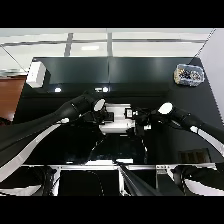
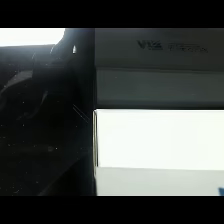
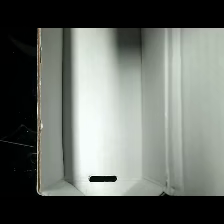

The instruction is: Fold the box and place the chain.

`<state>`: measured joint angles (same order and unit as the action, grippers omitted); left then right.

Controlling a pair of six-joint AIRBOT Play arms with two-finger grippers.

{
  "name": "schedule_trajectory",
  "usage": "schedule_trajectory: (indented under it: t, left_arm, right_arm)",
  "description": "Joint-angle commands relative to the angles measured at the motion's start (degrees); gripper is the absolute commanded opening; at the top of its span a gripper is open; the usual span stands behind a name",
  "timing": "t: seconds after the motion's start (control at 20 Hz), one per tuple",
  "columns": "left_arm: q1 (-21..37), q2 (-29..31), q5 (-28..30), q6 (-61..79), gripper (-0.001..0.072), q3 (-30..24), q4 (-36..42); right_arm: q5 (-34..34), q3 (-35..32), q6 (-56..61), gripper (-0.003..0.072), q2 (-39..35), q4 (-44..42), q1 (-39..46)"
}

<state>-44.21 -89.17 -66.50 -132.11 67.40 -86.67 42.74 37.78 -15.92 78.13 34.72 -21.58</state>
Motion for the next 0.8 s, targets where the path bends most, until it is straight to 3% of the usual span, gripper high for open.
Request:
schedule_trajectory:
  t: [0.0,0.05,0.1,0.15,0.35,0.5,0.75]
  left_arm:
    - [0.04,0.02,0.46,1.07,0.0024,0.15,0.17]
    - [0.00,0.02,0.46,1.64,0.0025,0.15,0.17]
    - [-0.04,0.02,0.44,1.64,0.0025,0.15,0.17]
    - [-0.02,0.02,0.44,1.64,0.0025,0.15,0.17]
    - [0.00,0.02,0.02,1.66,0.0025,0.17,0.17]
    - [0.00,0.02,0.02,1.81,0.0024,0.22,0.20]
    - [-0.02,0.02,0.00,1.81,0.0025,0.22,0.22]
  right_arm:
    - [0.04,0.00,-0.11,0.0137,0.02,0.04,-0.07]
    - [0.02,0.00,-0.11,0.0239,0.02,0.04,-0.07]
    - [-0.55,0.00,0.42,0.0467,0.02,-0.02,-0.09]
    - [-1.33,0.00,1.81,0.0607,0.02,-0.20,-0.07]
    - [0.61,0.02,2.21,0.0611,-2.12,0.94,0.96]
    - [1.25,0.02,3.32,0.0611,-5.62,7.85,1.38]
    - [3.69,0.02,3.54,0.0611,-6.49,8.26,1.60]
